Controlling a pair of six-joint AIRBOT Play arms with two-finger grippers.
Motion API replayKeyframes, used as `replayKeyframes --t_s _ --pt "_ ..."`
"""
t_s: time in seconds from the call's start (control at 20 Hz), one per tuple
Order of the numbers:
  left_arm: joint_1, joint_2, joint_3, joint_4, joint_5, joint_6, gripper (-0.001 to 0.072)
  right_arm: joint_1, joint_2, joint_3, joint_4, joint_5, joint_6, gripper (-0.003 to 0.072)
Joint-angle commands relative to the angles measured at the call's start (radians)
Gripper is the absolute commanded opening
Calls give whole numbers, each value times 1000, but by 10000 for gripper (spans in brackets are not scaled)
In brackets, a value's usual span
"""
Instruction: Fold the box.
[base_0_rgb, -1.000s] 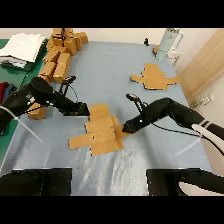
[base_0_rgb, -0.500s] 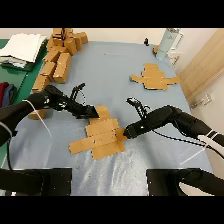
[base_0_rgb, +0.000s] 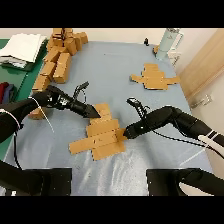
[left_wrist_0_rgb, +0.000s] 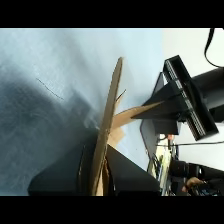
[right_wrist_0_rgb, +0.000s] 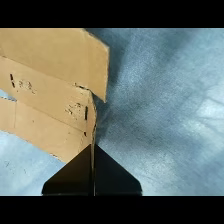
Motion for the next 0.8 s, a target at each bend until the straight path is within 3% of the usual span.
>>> replayKeyframes --t_s 0.0,0.1,0.2,0.3,0.35,0.4,0.75 --pt "15 -5 4 27 -69 21 180 0 1 -1 -5 0 0 4" --pt "15 -5 4 40 -68 21 197 0 1 -1 -7 0 0 5" --pt "15 -5 4 40 -68 21 414 0 1 -1 -7 0 1 5" --pt "15 -5 4 43 -68 21 401 0 1 -1 -7 0 1 5" --pt "14 -5 4 43 -71 24 272 0 1 -1 -7 0 1 5" --pt "13 -5 4 43 -74 25 236 0 1 -1 -8 0 1 5" --pt "13 -27 4 45 -127 27 235 0 1 -1 -36 1 4 4"
